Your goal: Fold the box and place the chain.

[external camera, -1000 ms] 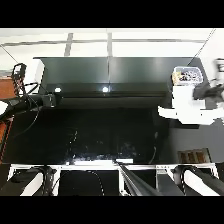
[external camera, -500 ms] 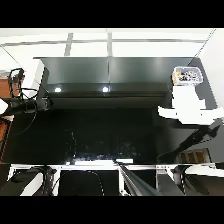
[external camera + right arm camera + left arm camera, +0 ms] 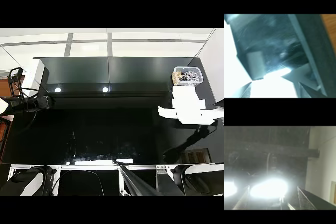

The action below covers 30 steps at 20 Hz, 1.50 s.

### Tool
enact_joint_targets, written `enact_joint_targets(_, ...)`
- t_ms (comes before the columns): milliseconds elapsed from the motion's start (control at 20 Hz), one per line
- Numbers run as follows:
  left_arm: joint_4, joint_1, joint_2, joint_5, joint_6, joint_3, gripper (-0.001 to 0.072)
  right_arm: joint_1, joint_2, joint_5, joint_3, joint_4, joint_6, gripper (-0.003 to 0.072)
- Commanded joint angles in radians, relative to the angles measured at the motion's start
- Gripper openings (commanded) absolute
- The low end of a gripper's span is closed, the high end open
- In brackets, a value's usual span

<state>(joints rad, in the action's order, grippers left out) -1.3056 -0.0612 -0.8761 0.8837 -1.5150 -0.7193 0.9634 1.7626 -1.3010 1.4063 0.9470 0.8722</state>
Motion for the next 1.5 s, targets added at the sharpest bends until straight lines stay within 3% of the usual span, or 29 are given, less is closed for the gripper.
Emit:
enact_joint_targets(0, 0.017, 0.0, 0.0, -0.031, 0.0, -0.001, 0.0714, -0.026, 0.016, -0.082, 0.005, 0.029, -0.032, 0.0601)
enact_joint_targets(50, 0.024, 0.0, 0.0, -0.029, 0.0, -0.001, 0.0714, -0.028, 0.016, -0.101, 0.005, 0.032, -0.031, 0.0534)
enact_joint_targets(100, 0.026, 0.0, 0.0, -0.029, 0.0, -0.001, 0.0714, -0.034, 0.016, -0.122, 0.005, 0.042, -0.03, 0.0528)
enact_joint_targets(250, 0.026, 0.0, 0.0, -0.031, 0.0, -0.001, 0.0714, -0.056, -0.008, -0.145, 0.005, 0.06, -0.018, 0.0015)
enact_joint_targets(450, 0.026, 0.0, 0.0, -0.037, 0.0, -0.001, 0.0714, -0.091, -0.13, -0.126, -0.034, 0.015, -0.009, 0.0013)
enact_joint_targets(600, 0.079, 0.0, 0.0, -0.038, 0.0, -0.001, 0.0714, -0.118, -0.285, -0.044, -0.229, -0.188, -0.045, 0.0013)
enact_joint_targets(750, 0.092, 0.001, 0.0, -0.054, 0.0, -0.001, 0.0713, -0.209, -0.464, 0.095, -0.454, -0.249, -0.101, 0.0014)
enact_joint_targets(950, 0.187, 0.007, -0.001, -0.124, 0.003, 0.002, 0.0714, -0.468, -0.641, 0.233, -0.723, -0.564, -0.282, 0.0014)
enact_joint_targets(1200, 0.291, 0.13, -0.04, -0.083, 0.114, 0.002, 0.0713, -0.897, -0.703, 0.451, -0.843, -0.626, -0.332, 0.0014)
enact_joint_targets(1350, 0.456, 0.173, -0.167, -0.034, 0.242, -0.028, 0.0713, -1.067, -0.703, 0.43, -0.856, -0.621, -0.318, 0.0014)
enact_joint_targets(1450, 0.595, 0.16, -0.298, 0.069, 0.283, -0.081, 0.0713, -1.125, -0.703, 0.481, -0.856, -0.615, -0.284, 0.0014)
